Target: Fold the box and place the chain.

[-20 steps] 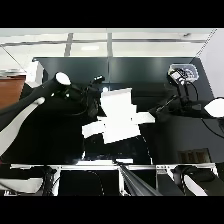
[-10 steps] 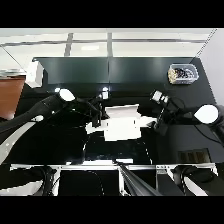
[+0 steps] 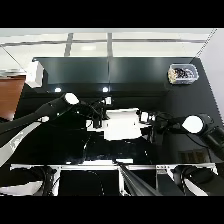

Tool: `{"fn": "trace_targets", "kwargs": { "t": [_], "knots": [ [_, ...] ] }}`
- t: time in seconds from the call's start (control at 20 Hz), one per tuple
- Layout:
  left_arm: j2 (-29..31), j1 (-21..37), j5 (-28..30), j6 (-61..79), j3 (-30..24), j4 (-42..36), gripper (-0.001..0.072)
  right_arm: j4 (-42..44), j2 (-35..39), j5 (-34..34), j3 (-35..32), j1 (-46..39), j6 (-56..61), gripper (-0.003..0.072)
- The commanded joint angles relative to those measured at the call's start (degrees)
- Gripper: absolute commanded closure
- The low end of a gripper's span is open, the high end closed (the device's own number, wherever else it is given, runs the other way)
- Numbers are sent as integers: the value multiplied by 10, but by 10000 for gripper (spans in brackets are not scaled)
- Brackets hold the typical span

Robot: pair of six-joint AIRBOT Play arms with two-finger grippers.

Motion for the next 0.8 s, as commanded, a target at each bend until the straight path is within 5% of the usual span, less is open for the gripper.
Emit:
{"fn": "trace_targets", "kwargs": {
  "t": [0.0, 0.5, 0.75],
  "knots": [
    [-1, 0, 2, 2, 0, 1, 682, 4, -14, -6, -18, 19, -34, -22],
    [-1, 0, 2, 2, 0, 0, 681, 19, -81, -196, -36, 100, -60, -23],
    [-1, 0, 3, 2, 0, 0, 681, 24, -92, -211, -34, 101, -66, -22]
  ]
}}
